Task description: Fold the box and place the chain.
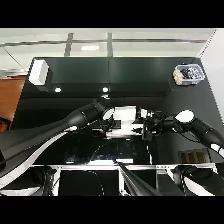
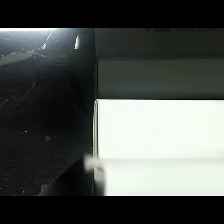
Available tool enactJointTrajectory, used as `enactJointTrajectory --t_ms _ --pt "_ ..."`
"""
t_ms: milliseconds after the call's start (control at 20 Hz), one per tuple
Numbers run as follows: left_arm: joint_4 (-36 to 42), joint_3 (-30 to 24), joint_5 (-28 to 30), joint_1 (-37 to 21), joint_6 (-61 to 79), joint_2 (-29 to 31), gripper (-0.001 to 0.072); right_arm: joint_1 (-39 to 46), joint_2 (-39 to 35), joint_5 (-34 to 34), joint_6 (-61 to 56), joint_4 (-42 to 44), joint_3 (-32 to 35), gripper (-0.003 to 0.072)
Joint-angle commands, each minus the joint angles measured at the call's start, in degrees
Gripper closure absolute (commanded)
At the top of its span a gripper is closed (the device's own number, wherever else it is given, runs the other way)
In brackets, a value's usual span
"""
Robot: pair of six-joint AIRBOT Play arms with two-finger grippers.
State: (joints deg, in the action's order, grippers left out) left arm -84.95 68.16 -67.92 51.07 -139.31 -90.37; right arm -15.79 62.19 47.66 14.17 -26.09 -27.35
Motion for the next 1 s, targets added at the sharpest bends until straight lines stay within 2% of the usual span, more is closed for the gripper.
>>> enactJointTrajectory --t_ms 0,450,500,550,600,650,700,750,800,850,900,950 --pt "0.0 0.02 -0.04 -0.02 0.02 0.0 0.0681 -0.04 0.04 0.11 0.02 0.98 0.0 0.03" --pt "0.0 0.02 -0.04 -0.02 0.04 0.0 0.0681 -3.34 0.87 -2.71 -0.31 0.52 0.0 0.0301" --pt "-0.02 0.02 -0.02 -0.02 0.02 0.0 0.0681 -3.34 0.87 -2.69 -0.5 0.55 0.0 0.0348" --pt "0.0 0.02 -0.04 -0.02 0.02 0.0 0.0682 -3.34 0.87 -2.6 -0.5 0.55 0.0 0.0553" --pt "0.0 0.02 -0.04 -0.02 0.02 0.0 0.0682 -3.34 0.87 -2.84 -0.48 0.55 0.0 0.0548" --pt "-0.02 0.02 -0.04 -0.02 0.02 0.0 0.0681 -3.34 0.87 -3.15 -0.48 0.57 0.0 0.0487" --pt "-0.02 0.02 -0.04 -0.02 0.02 0.0 0.0681 -3.34 0.87 -3.34 -0.48 0.55 0.0 0.0325" --pt "-0.02 0.02 -0.04 -0.02 0.02 0.0 0.0681 -3.34 0.87 -3.34 -0.48 0.48 0.0 0.0336" --pt "0.0 0.02 -0.04 -0.02 0.02 0.0 0.0681 -3.34 0.85 -3.3 -0.5 0.35 0.0 0.05" --pt "0.0 0.02 -0.02 -0.02 0.02 0.0 0.0681 -3.34 0.87 -3.34 -0.5 0.35 0.0 0.0554" --pt "0.0 0.02 -0.04 -0.02 0.02 0.0 0.0681 -3.32 0.85 -3.32 -0.57 0.35 0.0 0.0554" --pt "-0.02 0.02 -0.04 -0.02 0.02 0.0 0.0681 -3.28 0.81 -3.17 -1.55 0.28 0.0 0.0664"
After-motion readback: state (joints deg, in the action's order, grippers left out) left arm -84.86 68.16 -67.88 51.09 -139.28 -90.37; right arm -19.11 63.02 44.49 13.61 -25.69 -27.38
